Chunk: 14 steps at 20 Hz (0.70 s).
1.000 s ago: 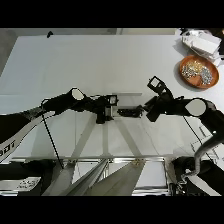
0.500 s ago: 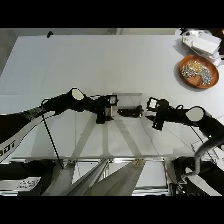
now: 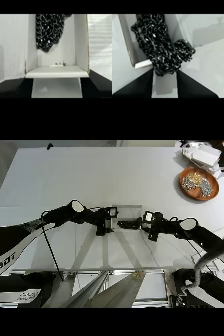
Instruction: Fold the box and place the chain.
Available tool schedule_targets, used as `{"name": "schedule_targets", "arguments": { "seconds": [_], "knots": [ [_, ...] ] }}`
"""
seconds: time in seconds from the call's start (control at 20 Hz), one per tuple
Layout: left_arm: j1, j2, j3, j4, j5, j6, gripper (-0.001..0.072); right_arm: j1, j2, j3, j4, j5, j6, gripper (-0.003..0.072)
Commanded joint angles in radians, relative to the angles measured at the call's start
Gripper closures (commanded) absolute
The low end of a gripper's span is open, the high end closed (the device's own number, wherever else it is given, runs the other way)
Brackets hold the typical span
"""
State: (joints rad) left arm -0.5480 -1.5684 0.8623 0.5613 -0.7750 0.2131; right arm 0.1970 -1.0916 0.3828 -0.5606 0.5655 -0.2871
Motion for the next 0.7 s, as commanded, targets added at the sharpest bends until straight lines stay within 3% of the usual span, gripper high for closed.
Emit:
{"name": "schedule_targets", "arguments": {
  "seconds": [0.0,0.2,0.25,0.35,0.65],
  "knots": [
    [0.0,0.0,0.0,0.0,0.0,0.0,0.0396,0.002,-0.008,-0.001,0.122,-0.011,-0.083,0.0418],
    [0.0,0.0,0.0,0.0,0.0,0.0,0.0396,0.001,-0.008,-0.001,0.113,-0.01,-0.088,0.0536],
    [0.0,0.0,0.0,0.0,0.0,0.0,0.0396,0.001,-0.008,-0.001,0.113,-0.005,-0.084,0.0609],
    [0.0,0.0,0.0,0.0,0.0,0.0,0.0396,0.001,-0.007,-0.001,0.113,-0.003,-0.069,0.0672],
    [0.0,0.0,0.0,0.0,0.0,0.0,0.0396,0.001,0.116,0.0,-0.027,-0.131,0.116,0.067]
  ]
}}
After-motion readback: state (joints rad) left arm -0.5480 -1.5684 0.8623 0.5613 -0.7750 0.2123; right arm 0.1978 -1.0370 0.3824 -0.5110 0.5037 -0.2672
